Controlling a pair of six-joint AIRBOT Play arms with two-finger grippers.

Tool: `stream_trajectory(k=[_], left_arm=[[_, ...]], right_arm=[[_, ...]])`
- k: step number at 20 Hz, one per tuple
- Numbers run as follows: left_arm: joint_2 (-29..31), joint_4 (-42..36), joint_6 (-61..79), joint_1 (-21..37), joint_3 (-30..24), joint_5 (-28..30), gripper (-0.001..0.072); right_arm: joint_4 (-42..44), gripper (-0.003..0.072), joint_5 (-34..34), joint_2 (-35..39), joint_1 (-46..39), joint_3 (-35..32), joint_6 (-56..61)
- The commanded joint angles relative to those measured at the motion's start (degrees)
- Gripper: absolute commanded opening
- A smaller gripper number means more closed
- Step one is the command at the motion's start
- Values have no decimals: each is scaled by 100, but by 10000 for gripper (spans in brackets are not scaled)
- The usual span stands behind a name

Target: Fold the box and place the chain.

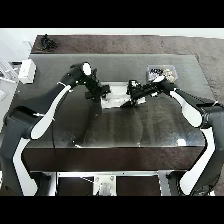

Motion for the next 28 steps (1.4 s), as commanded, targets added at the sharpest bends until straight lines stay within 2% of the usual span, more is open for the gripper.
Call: stream_trajectory(k=[1,2,3,4,5,14,28], left_arm=[[-9,197,-160,-2,79,-356,300],[-9,214,-162,-2,131,-417,300],[-9,214,-179,-2,199,-470,344],[-9,216,-177,0,271,-487,499],[2,216,-177,11,282,-474,607],[2,214,-140,11,389,-306,604],[-195,177,-234,-85,463,-426,602]], right_arm=[[7,497,2,2,2,7,4],[7,497,0,2,2,7,4],[7,497,0,2,2,7,4],[7,497,2,2,2,7,4],[7,497,2,2,2,7,4],[7,497,2,2,2,7,4],[7,497,0,2,2,7,4]])
